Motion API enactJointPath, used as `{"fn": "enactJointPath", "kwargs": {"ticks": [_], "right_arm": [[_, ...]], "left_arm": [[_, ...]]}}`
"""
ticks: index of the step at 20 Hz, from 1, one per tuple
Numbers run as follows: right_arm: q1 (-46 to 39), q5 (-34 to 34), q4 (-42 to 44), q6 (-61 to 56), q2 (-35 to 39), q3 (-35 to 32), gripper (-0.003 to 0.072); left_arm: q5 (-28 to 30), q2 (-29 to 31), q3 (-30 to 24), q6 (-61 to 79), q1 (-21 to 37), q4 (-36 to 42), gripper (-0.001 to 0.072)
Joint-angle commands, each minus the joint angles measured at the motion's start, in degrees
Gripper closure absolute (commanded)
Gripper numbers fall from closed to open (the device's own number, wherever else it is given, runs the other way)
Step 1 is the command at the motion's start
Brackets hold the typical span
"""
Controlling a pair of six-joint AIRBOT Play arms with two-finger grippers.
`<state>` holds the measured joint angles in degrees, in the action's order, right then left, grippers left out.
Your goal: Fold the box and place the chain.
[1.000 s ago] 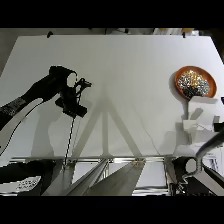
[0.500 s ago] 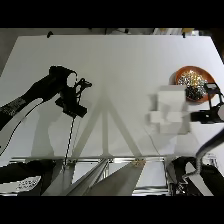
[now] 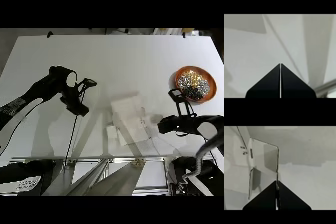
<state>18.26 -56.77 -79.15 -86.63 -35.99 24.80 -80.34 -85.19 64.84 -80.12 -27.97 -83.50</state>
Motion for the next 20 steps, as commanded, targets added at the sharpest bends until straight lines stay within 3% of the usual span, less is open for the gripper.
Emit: {"fn": "enactJointPath", "kwargs": {"ticks": [1,6,7,8,9,10,11,13,15,17,20], "right_arm": [[4.28,2.21,1.27,-0.37,0.33,-0.46,0.0669],[4.28,3.45,1.18,-0.37,0.31,-0.46,0.0668],[4.28,3.41,1.18,-0.37,0.31,-0.46,0.0668],[4.28,3.34,1.18,-0.37,0.33,-0.46,0.0668],[4.28,3.37,1.18,-0.37,0.31,-0.46,0.0668],[4.28,3.37,1.18,-0.35,0.33,-0.46,0.0668],[4.28,3.37,1.16,-0.37,0.33,-0.46,0.0668],[4.28,3.34,1.20,-0.37,0.33,-0.46,0.0668],[4.28,3.45,1.18,-0.37,0.33,-0.46,0.0668],[4.28,3.74,1.20,-0.37,0.33,-0.46,0.0668],[4.28,3.72,1.25,-0.37,0.31,-0.46,0.0668]], "left_arm": [[14.05,-0.04,-0.02,-0.87,0.02,7.69,0.0701],[26.01,-0.17,0.00,-1.09,-0.09,14.29,0.0706],[25.83,-0.17,0.00,-0.57,0.04,14.49,0.0701],[24.00,-0.11,-0.02,3.50,0.09,15.91,0.0668],[21.64,-0.02,-0.07,9.51,0.24,18.21,0.0546],[20.17,0.02,-0.48,15.50,0.81,21.73,0.0500],[18.71,0.00,-1.03,21.42,1.92,27.12,0.0494],[13.75,0.00,-2.97,34.21,4.72,42.12,0.0374],[7.04,-0.04,-6.16,44.46,6.34,52.13,0.0351],[6.67,-0.07,-9.57,46.90,6.23,52.43,0.0226],[10.29,-0.13,-14.51,51.56,5.31,54.58,0.0199]]}}
